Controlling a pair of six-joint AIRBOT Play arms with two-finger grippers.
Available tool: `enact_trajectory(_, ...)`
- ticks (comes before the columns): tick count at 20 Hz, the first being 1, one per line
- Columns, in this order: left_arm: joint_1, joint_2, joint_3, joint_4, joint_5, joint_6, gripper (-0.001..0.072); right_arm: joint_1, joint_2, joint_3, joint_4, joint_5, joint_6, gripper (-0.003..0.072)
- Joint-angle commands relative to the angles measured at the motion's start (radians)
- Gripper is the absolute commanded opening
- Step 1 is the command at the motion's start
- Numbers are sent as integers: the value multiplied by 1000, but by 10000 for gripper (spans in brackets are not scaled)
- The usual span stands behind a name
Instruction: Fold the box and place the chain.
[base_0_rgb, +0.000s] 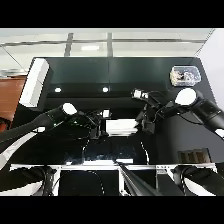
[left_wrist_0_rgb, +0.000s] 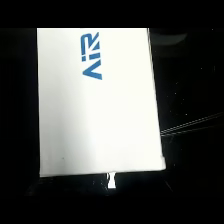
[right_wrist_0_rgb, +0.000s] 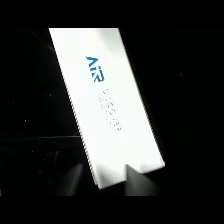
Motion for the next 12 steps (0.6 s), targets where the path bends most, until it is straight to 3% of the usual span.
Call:
enact_trajectory(1, 0, -1, 0, 0, 0, 1, 270, -80, 27, -35, 6, 54, 280, 17)
enact_trajectory(4, 0, -1, 0, 0, 0, 1, 269, -133, 26, -151, 399, 17, 245, 17)
enact_trajectory(6, 0, -1, 0, 0, 0, 1, 269, -126, 22, -219, 585, -71, 250, 17)
enact_trajectory(9, 0, -1, 0, 0, 0, 1, 272, -88, -6, -267, 625, -170, 346, 17)
enact_trajectory(12, 0, -1, 0, 0, 0, 0, 272, -39, -61, -269, 621, -189, 358, 17)
